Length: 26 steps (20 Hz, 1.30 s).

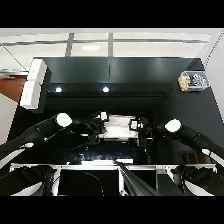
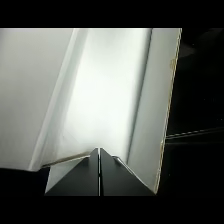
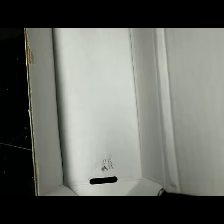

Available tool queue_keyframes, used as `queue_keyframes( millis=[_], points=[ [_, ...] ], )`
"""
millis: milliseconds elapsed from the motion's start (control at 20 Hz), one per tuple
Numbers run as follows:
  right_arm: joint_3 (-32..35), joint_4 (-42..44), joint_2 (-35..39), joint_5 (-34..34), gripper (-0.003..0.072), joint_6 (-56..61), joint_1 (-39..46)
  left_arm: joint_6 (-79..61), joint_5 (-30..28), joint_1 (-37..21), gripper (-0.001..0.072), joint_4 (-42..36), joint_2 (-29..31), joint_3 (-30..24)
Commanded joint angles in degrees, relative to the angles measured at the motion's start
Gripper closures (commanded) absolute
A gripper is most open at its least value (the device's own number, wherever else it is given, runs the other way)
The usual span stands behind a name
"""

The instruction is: Fold the box and place the chain.

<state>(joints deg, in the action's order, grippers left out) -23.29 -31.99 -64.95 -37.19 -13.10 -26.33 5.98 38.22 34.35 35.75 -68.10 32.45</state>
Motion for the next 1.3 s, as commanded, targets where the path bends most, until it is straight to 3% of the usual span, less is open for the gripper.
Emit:
queue_keyframes(
  millis=[0, 200, 450, 550, 700, 1050, 1250],
  points=[
    [-0.07, 0.0, 0.04, -0.02, 0.0142, 0.02, 0.02, 9.46, 0.63, -1.64, 0.0683, 8.74, 4.94, 0.0],
    [-0.07, 0.0, 0.04, -0.04, 0.0142, 0.02, 0.02, 29.38, 9.64, -12.26, 0.0683, 22.23, 13.7, -0.04],
    [-0.07, 0.0, 0.04, -0.02, 0.0142, 0.02, 0.02, 73.72, 16.76, -32.76, 0.068, 21.88, 13.86, -3.58],
    [-0.07, 0.0, 0.04, -0.02, 0.0142, 0.02, 0.02, 75.47, 19.32, -37.86, 0.068, 21.4, 12.31, -5.66],
    [-0.07, 0.0, 0.02, -0.02, 0.0142, 0.02, 0.02, 75.03, 18.78, -39.43, 0.068, 14.71, 10.56, -8.39],
    [-0.07, 0.0, 0.02, -0.02, 0.0142, 0.02, 0.02, 53.68, 19.06, -33.88, 0.068, -6.19, -1.14, -8.59],
    [-0.07, 0.0, 0.02, -0.02, 0.0142, 0.02, 0.02, 50.97, 18.43, -30.99, 0.068, -8.66, -5.68, -8.59]
  ],
)
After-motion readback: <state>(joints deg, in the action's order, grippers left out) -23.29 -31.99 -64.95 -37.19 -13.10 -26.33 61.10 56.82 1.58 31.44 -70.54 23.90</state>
